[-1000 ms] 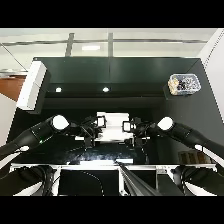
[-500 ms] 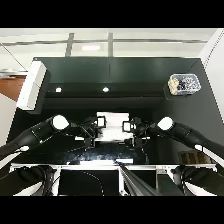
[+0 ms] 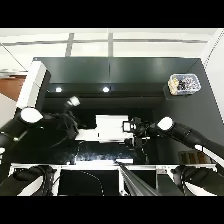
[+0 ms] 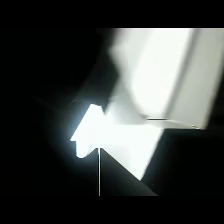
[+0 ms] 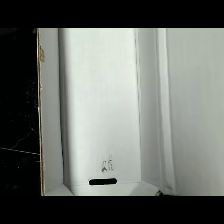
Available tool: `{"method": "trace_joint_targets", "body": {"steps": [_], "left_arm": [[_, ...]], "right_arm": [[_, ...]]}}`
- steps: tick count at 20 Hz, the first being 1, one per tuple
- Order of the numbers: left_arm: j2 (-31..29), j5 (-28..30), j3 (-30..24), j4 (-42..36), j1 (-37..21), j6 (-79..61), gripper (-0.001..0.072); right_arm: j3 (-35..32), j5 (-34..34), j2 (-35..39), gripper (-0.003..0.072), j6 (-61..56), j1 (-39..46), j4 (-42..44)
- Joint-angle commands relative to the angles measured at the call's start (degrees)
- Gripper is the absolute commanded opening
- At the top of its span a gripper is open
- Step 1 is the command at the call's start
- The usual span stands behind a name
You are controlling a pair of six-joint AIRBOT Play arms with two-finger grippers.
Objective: Fold the box and place the chain.
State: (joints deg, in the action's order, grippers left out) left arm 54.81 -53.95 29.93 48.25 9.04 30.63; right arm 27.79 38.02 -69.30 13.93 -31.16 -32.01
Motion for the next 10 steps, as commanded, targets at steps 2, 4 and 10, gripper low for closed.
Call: {"method": "trace_joint_targets", "body": {"steps": [2, 4, 10], "left_arm": [[0.3, -7.1, -0.1, 2.7, -18.8, 36.3, 0.003], [2.6, -9.3, -1.8, 2.7, -21.9, 38.6, 0.003], [12.4, -12.1, -7.7, -9.6, -21.9, 31.1, 0.0032]], "right_arm": [[0.0, 0.0, 0.0, 0.048, 0.0, 0.0, 0.0], [0.0, 0.0, 0.0, 0.048, 0.0, 0.0, 0.0], [0.0, 0.0, 0.0, 0.048, 0.0, 0.0, 0.0]]}}
